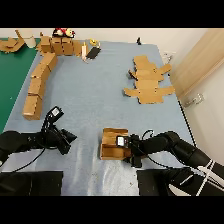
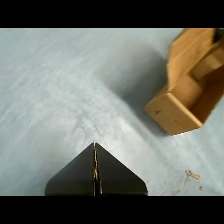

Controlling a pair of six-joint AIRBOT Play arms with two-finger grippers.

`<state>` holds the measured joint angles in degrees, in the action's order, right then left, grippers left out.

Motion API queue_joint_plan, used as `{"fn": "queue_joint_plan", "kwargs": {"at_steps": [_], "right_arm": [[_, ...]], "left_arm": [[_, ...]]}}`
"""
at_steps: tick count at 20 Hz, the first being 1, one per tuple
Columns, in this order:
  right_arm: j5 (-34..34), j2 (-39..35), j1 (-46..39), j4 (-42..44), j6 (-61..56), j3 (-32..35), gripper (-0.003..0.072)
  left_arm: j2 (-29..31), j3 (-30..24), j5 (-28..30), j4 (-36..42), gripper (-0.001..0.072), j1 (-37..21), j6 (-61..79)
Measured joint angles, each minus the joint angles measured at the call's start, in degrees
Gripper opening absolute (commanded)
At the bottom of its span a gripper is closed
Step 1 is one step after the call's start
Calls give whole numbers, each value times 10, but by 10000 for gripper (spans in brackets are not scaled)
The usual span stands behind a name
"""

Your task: Fold the box.

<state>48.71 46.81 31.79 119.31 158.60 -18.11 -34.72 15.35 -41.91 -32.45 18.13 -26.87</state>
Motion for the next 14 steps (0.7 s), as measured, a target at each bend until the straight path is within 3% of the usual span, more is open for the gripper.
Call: {"fn": "queue_joint_plan", "kwargs": {"at_steps": [3,6,7,8,14], "right_arm": [[0,0,0,0,0,0,457],[0,0,0,0,0,0,457],[0,0,0,0,0,0,457],[0,0,0,0,0,0,457],[0,0,0,0,0,0,457]], "left_arm": [[-68,16,-26,94,12,-28,174],[-137,39,-39,163,17,-17,307],[-153,45,-42,176,295,-9,334],[-166,50,-44,187,709,-1,355],[-195,59,-50,177,712,54,407]]}}
